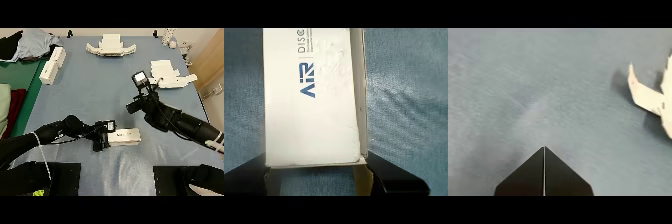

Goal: Fold the box.

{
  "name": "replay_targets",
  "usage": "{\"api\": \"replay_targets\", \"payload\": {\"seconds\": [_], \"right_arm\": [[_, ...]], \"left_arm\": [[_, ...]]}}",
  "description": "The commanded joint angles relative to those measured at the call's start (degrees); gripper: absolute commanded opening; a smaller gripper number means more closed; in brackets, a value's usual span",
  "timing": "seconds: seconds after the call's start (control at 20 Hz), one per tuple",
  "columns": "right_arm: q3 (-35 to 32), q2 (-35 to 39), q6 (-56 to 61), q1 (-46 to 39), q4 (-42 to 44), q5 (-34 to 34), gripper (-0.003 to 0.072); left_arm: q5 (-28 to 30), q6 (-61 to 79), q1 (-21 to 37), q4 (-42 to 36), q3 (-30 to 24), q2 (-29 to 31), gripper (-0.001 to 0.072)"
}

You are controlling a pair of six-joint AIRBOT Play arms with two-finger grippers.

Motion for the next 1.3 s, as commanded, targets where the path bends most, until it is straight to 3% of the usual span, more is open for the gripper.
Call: {"api": "replay_targets", "payload": {"seconds": [0.0, 0.25, 0.45, 0.7, 1.25], "right_arm": [[8.72, -2.27, -18.45, -4.76, 15.98, -15.17, 0.0001], [13.97, -3.13, -29.94, -19.74, 33.57, -28.76, 0.0002], [13.99, -5.75, -33.83, -24.76, 35.89, -34.62, 0.0002], [14.03, -10.03, -31.43, -24.94, 38.29, -35.19, 0.0003], [14.03, -10.25, -30.56, -24.94, 38.29, -35.19, 0.0004]], "left_arm": [[0.02, 0.02, -0.02, -0.02, 0.00, -0.04, 0.0604], [-0.02, 0.02, -0.02, -0.13, 0.00, -0.04, 0.0604], [0.13, 0.04, -0.02, -0.15, 0.00, -0.04, 0.0604], [0.11, 0.02, -0.02, -0.15, 0.00, -0.04, 0.0604], [0.13, 0.04, -0.02, -0.31, 0.00, -0.02, 0.0603]]}}
